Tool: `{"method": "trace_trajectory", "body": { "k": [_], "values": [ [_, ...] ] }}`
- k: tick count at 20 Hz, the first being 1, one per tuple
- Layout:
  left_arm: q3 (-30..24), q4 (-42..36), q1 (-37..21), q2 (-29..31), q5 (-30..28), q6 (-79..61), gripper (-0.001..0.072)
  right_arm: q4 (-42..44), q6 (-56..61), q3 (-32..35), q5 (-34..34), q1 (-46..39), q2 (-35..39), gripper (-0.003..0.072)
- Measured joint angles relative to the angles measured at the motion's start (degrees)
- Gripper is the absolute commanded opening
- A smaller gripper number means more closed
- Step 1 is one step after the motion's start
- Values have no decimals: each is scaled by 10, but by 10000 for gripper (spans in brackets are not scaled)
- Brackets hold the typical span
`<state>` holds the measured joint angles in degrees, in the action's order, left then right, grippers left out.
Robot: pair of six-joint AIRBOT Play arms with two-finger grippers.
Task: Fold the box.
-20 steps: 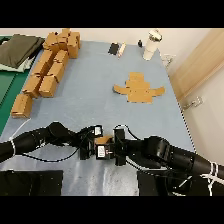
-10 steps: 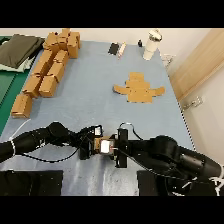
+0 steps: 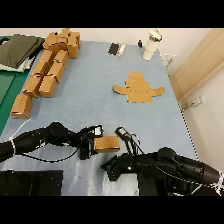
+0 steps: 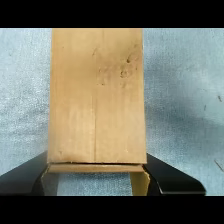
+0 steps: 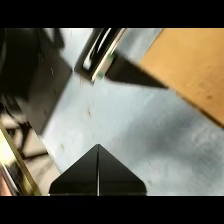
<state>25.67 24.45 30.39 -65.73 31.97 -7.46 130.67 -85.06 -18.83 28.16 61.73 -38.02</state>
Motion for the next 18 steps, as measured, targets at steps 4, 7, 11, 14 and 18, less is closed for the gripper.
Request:
{"method": "trace_trajectory", "body": {
  "k": [4, 7, 11, 14, 18],
  "values": [
    [0, 0, 0, 0, 0, 0, 517, 38, 49, 17, -132, -15, -8, 5],
    [0, 0, 0, 0, 0, 0, 517, 47, 61, 23, -161, -23, -23, 5],
    [0, 0, 0, 0, 0, 0, 517, 49, 67, 24, -184, -28, -51, 5],
    [0, 0, 0, 0, 0, 0, 517, 50, 69, 25, -199, -28, -70, 6],
    [0, 0, 0, 0, 0, 0, 517, 50, 71, 25, -206, -28, -90, 5]
  ]
}}
